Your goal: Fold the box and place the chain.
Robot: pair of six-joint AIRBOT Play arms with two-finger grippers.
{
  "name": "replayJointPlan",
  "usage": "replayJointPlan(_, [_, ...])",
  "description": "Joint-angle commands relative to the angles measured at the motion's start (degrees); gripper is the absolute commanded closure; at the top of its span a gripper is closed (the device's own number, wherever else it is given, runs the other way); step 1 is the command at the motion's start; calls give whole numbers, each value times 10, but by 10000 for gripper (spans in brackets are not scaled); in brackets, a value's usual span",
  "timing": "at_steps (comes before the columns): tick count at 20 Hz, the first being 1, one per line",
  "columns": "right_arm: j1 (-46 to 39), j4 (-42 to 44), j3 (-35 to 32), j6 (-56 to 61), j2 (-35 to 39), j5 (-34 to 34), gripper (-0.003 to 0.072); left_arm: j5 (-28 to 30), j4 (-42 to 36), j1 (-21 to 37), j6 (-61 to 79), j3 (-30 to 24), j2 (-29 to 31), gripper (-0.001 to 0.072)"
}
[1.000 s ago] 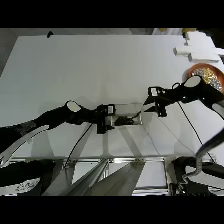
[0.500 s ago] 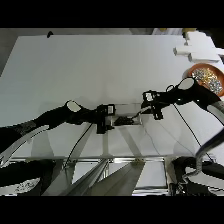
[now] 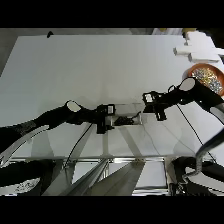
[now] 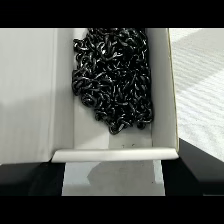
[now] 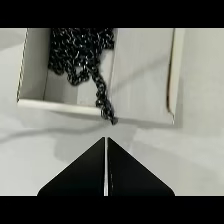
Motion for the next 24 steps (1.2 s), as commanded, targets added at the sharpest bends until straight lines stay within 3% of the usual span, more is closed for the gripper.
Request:
replayJointPlan(1, [1,-22,0,32,34,1,671,0,0,0,0,0,0,503])
replayJointPlan(2, [1,-1,0,24,37,1,666,0,0,0,0,0,0,503])
replayJointPlan(4, [1,32,0,12,34,-5,565,0,0,0,0,0,0,503])
replayJointPlan(9, [1,48,-1,-10,15,-2,503,0,0,0,0,0,0,503])
replayJointPlan(21, [1,67,-16,-34,5,-14,513,0,0,0,0,0,0,503])
replayJointPlan(24, [1,67,-17,-33,4,-12,613,0,0,0,0,0,0,503])
